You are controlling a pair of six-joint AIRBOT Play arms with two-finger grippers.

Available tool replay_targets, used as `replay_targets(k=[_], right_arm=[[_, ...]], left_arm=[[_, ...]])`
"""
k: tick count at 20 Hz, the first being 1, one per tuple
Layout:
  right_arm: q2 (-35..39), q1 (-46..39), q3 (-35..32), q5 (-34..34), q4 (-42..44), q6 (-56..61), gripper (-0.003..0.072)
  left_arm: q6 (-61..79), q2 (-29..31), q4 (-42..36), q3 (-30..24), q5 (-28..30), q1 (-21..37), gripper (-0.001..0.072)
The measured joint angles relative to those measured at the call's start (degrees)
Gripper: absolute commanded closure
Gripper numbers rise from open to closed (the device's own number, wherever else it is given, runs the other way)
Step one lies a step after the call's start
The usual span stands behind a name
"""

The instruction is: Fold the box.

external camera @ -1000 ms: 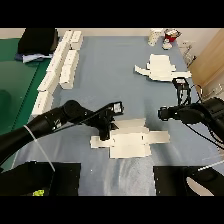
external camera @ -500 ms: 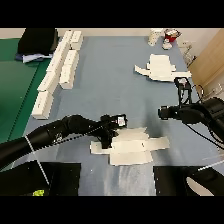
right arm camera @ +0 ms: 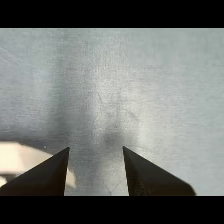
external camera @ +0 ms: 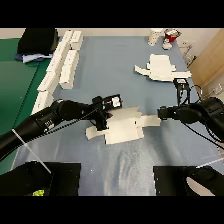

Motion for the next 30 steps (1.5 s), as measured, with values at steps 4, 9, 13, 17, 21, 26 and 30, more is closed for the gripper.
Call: replay_targets(k=[4, 9, 13, 17, 21, 26, 30], right_arm=[[-1.7, 0.0, 0.0, 0.48, 0.68, 0.85, 0.0173], [-2.54, 0.0, 0.0, 1.05, 0.98, 2.54, 0.0172], [-2.67, 0.0, 0.0, 1.14, 1.01, 3.02, 0.0172], [-2.71, 0.0, 0.0, 1.2, 1.03, 3.15, 0.0172], [-2.69, 0.0, 0.0, 1.25, 1.03, 3.19, 0.0172], [-2.71, 0.0, 0.0, 1.86, 1.03, 3.21, 0.0172], [-2.71, 0.0, 0.0, 2.91, 1.03, 3.23, 0.0173]], left_arm=[[1.25, 0.0, 0.11, 1.53, -0.9, 2.1, 0.0696], [1.7, -1.46, -2.84, 0.96, -2.8, 2.75, 0.0696], [3.52, -4.39, -4.66, 0.02, -4.42, 2.82, 0.0696], [7.26, -6.69, -6.84, 0.0, -4.87, 3.28, 0.0696], [8.74, -8.74, -9.33, 2.29, -8.15, 6.51, 0.0696], [11.08, -14.45, -16.13, 9.25, -23.23, 13.4, 0.0696], [9.86, -20.0, -18.75, 15.43, -36.7, 18.58, 0.0695]])
